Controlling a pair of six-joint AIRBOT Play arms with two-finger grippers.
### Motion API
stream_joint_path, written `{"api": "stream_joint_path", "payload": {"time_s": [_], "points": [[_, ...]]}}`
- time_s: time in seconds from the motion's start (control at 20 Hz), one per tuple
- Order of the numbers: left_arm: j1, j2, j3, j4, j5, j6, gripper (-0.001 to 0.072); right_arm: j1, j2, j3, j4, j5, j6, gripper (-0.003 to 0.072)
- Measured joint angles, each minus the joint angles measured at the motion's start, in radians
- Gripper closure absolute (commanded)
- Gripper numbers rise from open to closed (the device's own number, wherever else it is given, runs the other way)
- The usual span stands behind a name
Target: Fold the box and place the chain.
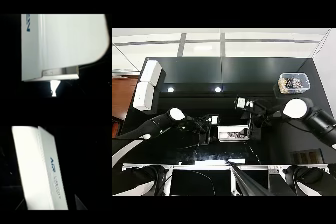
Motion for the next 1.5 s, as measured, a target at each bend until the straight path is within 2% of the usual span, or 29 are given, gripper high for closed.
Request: {"api": "stream_joint_path", "payload": {"time_s": [0.25,0.7,1.5], "points": [[0.000,0.000,0.000,0.000,0.000,0.000,0.0257,-0.051,0.020,0.052,0.013,0.059,0.086,0.0005],[0.000,0.000,0.000,0.000,0.000,0.000,0.0257,-0.076,0.022,-0.095,0.013,0.038,0.107,0.0005],[0.000,0.000,0.000,0.000,0.000,0.000,0.0257,-0.008,0.010,-0.126,-0.035,-0.006,-0.100,0.0005]]}}
